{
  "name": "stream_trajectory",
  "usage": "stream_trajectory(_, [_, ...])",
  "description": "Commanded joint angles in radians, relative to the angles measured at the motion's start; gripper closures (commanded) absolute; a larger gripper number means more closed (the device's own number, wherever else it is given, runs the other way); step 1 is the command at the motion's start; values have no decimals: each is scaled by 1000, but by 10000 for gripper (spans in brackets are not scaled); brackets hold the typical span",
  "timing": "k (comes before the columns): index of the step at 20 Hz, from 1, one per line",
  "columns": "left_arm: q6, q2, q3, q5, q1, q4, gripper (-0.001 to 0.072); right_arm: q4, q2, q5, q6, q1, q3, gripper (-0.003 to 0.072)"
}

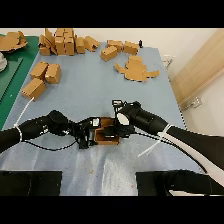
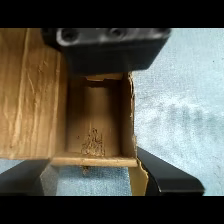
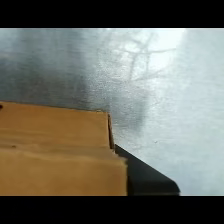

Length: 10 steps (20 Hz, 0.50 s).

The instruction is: Fold the box.

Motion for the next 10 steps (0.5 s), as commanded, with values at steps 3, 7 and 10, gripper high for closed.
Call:
stream_trajectory(3, [0, 0, 0, 0, 1, 0, 187, -9, -40, 51, 219, 10, 22, 301])
stream_trajectory(7, [0, 0, 0, 0, 1, 0, 187, -10, -76, 26, 260, 35, 22, 301])
stream_trajectory(10, [0, 0, 0, 0, 1, 0, 187, -9, -113, 18, 260, 40, 21, 301])
